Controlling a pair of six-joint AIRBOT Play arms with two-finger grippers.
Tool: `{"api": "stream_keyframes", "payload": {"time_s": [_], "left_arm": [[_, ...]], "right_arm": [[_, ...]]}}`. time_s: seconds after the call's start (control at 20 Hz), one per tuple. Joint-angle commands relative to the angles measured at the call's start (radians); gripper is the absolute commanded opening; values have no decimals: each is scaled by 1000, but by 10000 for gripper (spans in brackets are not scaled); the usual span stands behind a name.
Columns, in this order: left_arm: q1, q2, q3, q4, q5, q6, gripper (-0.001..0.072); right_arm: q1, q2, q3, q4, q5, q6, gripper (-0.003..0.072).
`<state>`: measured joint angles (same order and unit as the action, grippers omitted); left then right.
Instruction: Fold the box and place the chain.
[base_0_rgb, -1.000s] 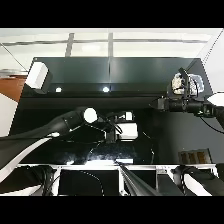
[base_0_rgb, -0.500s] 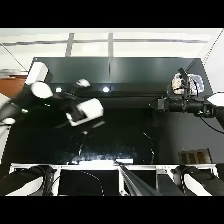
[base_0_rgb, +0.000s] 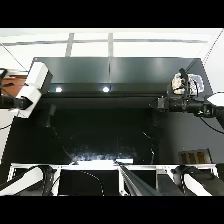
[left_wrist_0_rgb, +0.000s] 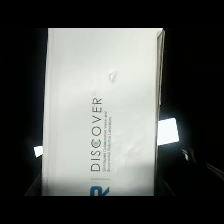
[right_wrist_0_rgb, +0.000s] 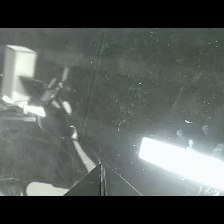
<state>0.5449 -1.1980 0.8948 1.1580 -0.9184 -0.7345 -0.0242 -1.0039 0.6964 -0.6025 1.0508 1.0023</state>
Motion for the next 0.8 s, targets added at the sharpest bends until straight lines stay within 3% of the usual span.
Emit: {"api": "stream_keyframes", "payload": {"time_s": [0.0, 0.2, 0.35, 0.75], "left_arm": [[77, -70, 3, 1, 168, -5, 26], [58, -164, 3, -21, 272, -2, 26], [56, -216, 21, -94, 257, -1, 25], [-29, -245, 47, -101, 306, 31, 26]], "right_arm": [[-1, 1, -1, 0, -5, 25, 27], [-1, 1, -1, 0, -8, 27, 27], [0, 1, -1, 0, -9, 34, 27], [0, 1, -1, 0, -18, 34, 27]]}}
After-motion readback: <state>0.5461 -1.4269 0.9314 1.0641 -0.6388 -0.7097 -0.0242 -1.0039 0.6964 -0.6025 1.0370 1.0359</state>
